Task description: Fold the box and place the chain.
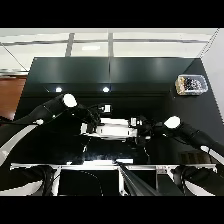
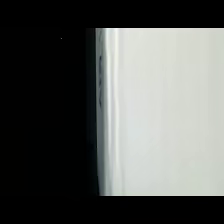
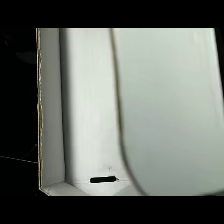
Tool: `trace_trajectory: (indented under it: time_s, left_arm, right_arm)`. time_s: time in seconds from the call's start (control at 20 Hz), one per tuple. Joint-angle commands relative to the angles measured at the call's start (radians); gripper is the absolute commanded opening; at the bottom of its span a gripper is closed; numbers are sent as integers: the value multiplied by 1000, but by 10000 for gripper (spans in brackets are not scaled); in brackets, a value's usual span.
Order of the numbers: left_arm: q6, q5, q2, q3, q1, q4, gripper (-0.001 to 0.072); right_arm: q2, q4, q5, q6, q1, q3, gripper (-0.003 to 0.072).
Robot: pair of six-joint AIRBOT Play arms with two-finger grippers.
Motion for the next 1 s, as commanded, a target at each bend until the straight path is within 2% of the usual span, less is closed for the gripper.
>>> trace_trajectory:
  time_s: [0.0,0.95]
  left_arm:
    - [0,0,1,0,0,0,24]
    - [0,0,1,0,0,0,24]
  right_arm:
    - [-10,-14,-15,33,4,9,642]
    - [-41,-105,5,120,4,39,642]
